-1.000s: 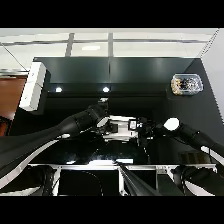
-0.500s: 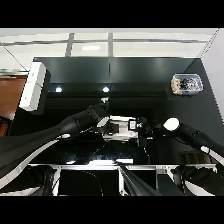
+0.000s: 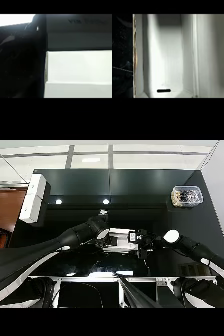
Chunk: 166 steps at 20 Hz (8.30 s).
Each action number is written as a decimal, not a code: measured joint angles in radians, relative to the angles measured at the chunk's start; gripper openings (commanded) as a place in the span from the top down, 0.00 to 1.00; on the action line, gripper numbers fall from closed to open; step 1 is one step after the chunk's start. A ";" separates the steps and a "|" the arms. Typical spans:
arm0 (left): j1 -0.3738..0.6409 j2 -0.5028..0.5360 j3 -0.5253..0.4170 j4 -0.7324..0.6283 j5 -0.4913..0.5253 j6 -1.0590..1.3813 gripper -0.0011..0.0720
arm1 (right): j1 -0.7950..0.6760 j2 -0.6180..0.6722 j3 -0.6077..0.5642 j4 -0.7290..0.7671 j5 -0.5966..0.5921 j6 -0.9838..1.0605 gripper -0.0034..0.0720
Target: Fold the box and place the chain.
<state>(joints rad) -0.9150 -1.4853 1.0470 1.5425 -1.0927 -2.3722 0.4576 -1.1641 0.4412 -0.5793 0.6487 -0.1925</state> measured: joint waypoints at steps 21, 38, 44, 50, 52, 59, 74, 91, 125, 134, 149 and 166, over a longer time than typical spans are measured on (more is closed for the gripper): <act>0.000 0.000 0.000 0.005 -0.012 0.009 0.95 | -0.001 0.170 0.000 -0.237 0.075 0.250 0.61; 0.000 0.000 0.000 -0.006 -0.006 0.005 0.95 | 0.053 0.076 0.000 -0.002 -0.052 0.317 0.43; 0.000 0.000 0.000 -0.007 -0.009 0.007 0.95 | 0.055 0.074 0.000 -0.001 -0.061 0.351 0.88; 0.000 0.000 0.000 -0.010 -0.007 0.010 0.95 | -0.051 0.168 0.069 -0.219 0.058 0.740 0.94; 0.000 0.000 0.000 -0.011 -0.009 0.010 0.95 | -0.174 0.229 0.102 -0.365 0.137 0.999 0.94; 0.000 0.000 0.000 -0.007 -0.010 0.009 0.95 | -0.573 0.264 -0.014 -0.370 0.313 1.548 0.94; 0.000 0.000 0.000 -0.007 -0.011 0.007 0.95 | -0.454 -0.026 0.010 0.034 0.516 1.161 0.67; 0.000 0.000 0.000 -0.006 -0.013 0.008 0.95 | -0.190 -0.033 0.146 0.026 0.412 1.334 0.22; 0.000 0.000 0.000 -0.007 -0.013 0.008 0.95 | 0.296 -0.067 0.376 -0.771 0.292 2.379 0.53; 0.000 0.000 0.000 -0.007 -0.012 0.008 0.95 | 0.327 -0.153 0.425 -0.816 0.387 2.519 0.54; 0.000 0.000 0.000 -0.007 -0.009 0.009 0.95 | 0.329 -0.180 0.429 -0.830 0.393 2.574 0.94; 0.000 0.000 0.000 -0.006 -0.015 0.006 0.95 | 0.326 -0.163 0.428 -0.843 0.383 2.564 0.43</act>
<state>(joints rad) -0.9154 -1.4853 1.0473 1.5360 -1.1076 -2.3657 0.7837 -1.3273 0.8696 -1.4220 1.0313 2.3714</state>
